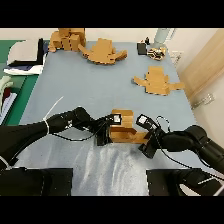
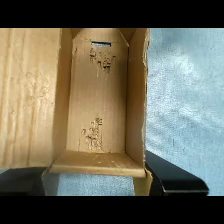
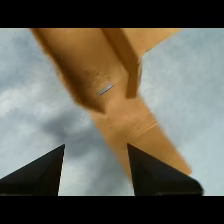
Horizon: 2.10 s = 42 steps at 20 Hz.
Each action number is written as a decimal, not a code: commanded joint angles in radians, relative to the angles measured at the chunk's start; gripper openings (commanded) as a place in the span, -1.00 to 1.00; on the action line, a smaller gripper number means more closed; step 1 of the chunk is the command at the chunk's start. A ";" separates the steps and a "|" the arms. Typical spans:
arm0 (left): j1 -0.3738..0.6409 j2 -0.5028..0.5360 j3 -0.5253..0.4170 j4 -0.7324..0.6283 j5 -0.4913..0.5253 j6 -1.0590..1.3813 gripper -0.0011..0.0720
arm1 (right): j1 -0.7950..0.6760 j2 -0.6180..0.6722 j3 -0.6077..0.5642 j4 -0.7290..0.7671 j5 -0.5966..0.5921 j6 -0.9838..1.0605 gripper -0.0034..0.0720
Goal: Fold the box.
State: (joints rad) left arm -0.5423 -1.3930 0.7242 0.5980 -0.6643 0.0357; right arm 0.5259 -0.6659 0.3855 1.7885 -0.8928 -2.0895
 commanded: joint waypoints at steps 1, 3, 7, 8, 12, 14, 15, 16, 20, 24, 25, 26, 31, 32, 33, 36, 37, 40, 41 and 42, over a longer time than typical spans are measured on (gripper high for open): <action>0.000 0.000 0.000 0.000 -0.001 0.000 0.57 | 0.005 -0.056 -0.045 -0.066 0.271 -0.124 0.66; 0.000 0.000 0.000 0.000 0.000 0.000 0.57 | 0.005 -0.104 -0.045 -0.080 0.348 -0.196 0.65; 0.000 0.000 0.000 0.000 0.000 0.000 0.57 | 0.033 -0.130 -0.043 -0.051 0.369 -0.338 -0.08; 0.000 0.000 0.000 0.000 0.000 0.000 0.58 | 0.042 -0.128 -0.043 -0.038 0.364 -0.338 -0.17; 0.000 0.000 0.000 0.000 0.000 0.000 0.57 | 0.063 -0.128 -0.043 0.012 0.363 -0.341 -0.17; 0.000 0.000 0.000 0.000 0.000 0.000 0.57 | 0.063 -0.129 -0.043 0.037 0.373 -0.376 -0.18; 0.000 0.000 0.000 0.000 0.000 0.000 0.57 | 0.063 -0.129 -0.043 0.046 0.384 -0.385 -0.23; 0.000 0.000 0.000 0.000 0.000 0.000 0.57 | 0.063 -0.129 -0.043 0.057 0.391 -0.401 -0.35; 0.000 0.000 0.000 0.000 0.000 0.000 0.57 | 0.063 -0.137 -0.043 0.112 0.418 -0.461 -0.52; 0.000 0.000 0.000 0.000 0.000 0.000 0.57 | 0.062 -0.162 -0.043 0.116 0.419 -0.462 -0.53; 0.000 0.000 0.000 0.000 0.000 0.000 0.58 | 0.062 -0.163 -0.043 0.116 0.417 -0.462 -0.53; 0.000 0.000 0.000 0.001 0.000 0.000 0.57 | 0.062 -0.163 -0.043 0.116 0.416 -0.462 -0.53; 0.000 0.000 0.000 0.000 0.000 0.000 0.57 | 0.059 -0.162 -0.043 0.091 0.369 -0.458 -0.53; 0.000 0.000 0.000 0.000 0.000 0.000 0.57 | 0.050 -0.162 -0.043 0.089 0.352 -0.450 -0.53; 0.000 0.000 0.000 0.000 0.000 0.000 0.57 | 0.041 -0.162 -0.043 0.083 0.339 -0.437 -0.51; 0.000 0.000 0.000 0.000 0.000 0.000 0.57 | 0.013 -0.143 -0.043 0.043 0.323 -0.416 0.05; 0.000 0.000 0.000 0.000 0.000 0.000 0.57 | 0.009 -0.126 -0.043 0.042 0.310 -0.416 0.05; 0.000 0.000 0.000 0.000 0.000 0.000 0.57 | 0.009 -0.058 -0.043 0.043 0.263 -0.358 0.05; 0.000 0.000 0.000 0.000 0.000 0.000 0.57 | 0.010 -0.036 -0.043 0.064 0.244 -0.344 0.05; 0.000 0.000 0.000 0.000 0.000 0.000 0.57 | 0.010 -0.013 -0.043 0.088 0.229 -0.318 0.05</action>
State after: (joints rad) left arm -0.5423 -1.3930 0.7242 0.5980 -0.6647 0.0360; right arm 0.5392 -0.7315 0.3428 1.8473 -0.6151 -2.4680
